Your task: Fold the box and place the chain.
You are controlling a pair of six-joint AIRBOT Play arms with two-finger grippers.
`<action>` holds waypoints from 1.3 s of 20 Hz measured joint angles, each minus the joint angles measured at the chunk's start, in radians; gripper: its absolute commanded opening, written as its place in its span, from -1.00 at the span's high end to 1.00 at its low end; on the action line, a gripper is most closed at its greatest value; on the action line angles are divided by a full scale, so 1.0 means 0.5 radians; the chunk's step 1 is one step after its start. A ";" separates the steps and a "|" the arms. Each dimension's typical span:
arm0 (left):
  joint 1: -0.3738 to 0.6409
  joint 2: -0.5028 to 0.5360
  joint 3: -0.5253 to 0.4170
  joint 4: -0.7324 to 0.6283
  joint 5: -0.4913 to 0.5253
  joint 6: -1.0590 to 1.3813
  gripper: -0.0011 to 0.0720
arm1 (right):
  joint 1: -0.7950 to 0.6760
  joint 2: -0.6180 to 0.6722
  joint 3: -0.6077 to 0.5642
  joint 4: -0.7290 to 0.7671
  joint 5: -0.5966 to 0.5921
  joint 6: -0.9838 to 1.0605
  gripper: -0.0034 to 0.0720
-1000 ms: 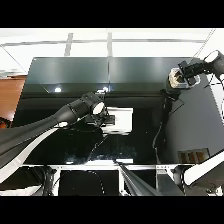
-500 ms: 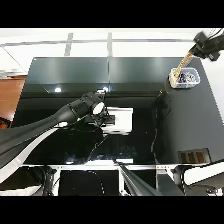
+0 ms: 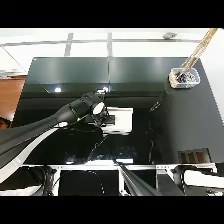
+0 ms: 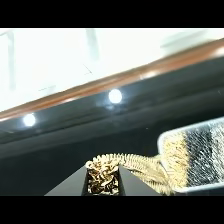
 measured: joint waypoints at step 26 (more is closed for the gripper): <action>0.000 0.000 -0.001 0.000 0.050 0.000 0.90 | 0.712 0.608 -0.187 0.713 0.620 -0.297 0.89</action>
